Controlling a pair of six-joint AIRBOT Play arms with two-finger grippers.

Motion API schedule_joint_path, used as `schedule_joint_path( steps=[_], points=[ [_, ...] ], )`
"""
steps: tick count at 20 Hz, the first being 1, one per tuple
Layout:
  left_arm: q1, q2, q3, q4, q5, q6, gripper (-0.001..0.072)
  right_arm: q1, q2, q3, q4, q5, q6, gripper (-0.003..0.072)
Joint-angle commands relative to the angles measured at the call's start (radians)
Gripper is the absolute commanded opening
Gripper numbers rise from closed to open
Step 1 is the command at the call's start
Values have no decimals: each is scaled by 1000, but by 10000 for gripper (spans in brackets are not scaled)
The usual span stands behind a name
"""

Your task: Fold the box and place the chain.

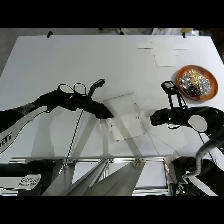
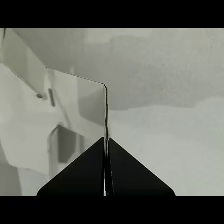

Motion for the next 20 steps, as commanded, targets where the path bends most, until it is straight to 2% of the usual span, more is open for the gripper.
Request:
schedule_joint_path(
  steps=[1,2,9,10,12,14,20],
  points=[
    [0,-5,0,4,18,37,66,1,1,0,1,-2,0,20],
    [0,-5,0,4,28,53,4,1,1,0,1,-1,0,20],
    [-2,8,1,8,36,222,0,1,2,0,47,2,-3,24],
    [-8,19,2,12,44,261,0,1,2,2,57,6,-6,67],
    [-34,47,20,80,70,287,0,1,2,19,64,36,-10,228],
    [-73,68,53,196,92,274,1,1,2,61,63,106,-51,292],
    [-166,76,70,379,158,304,1,1,7,170,40,259,-172,308]
  ],
)
